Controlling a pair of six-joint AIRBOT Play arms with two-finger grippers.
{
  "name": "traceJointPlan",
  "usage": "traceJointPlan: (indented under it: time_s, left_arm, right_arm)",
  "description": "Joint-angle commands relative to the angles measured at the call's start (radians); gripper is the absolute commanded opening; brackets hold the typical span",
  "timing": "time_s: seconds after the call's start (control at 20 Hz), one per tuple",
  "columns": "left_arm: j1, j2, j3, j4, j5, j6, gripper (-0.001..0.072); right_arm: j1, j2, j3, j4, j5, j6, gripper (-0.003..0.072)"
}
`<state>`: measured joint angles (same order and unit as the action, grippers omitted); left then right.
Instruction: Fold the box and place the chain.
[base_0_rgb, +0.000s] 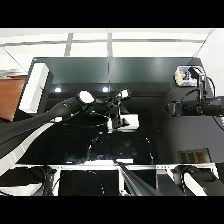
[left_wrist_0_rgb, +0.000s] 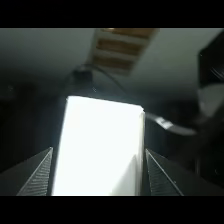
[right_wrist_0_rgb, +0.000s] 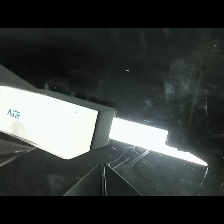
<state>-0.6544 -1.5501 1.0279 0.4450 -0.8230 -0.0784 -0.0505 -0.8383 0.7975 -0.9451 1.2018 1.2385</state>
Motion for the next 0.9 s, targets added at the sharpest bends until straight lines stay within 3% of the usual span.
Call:
traceJointPlan:
  time_s: [0.0,0.3,0.55,0.8,0.85]
  left_arm:
    - [0.000,-0.007,0.006,0.093,-0.028,-0.047,0.0710]
    - [-0.005,-0.008,0.008,0.110,-0.049,-0.022,0.0710]
    - [-0.006,-0.008,0.012,0.205,-0.039,-0.015,0.0711]
    - [-0.068,-0.045,0.012,0.229,0.076,0.042,0.0709]
    - [-0.082,-0.041,0.014,0.233,0.085,0.019,0.0611]
  right_arm:
    - [0.000,0.000,0.000,0.000,-0.008,-0.001,0.0018]
    - [0.000,0.000,0.000,-0.001,-0.022,-0.001,0.0018]
    - [0.000,0.000,0.000,-0.001,-0.022,0.000,0.0019]
    - [0.000,0.000,0.000,-0.001,-0.022,0.000,0.0019]
    - [-0.001,0.000,0.000,-0.001,-0.021,0.000,0.0018]
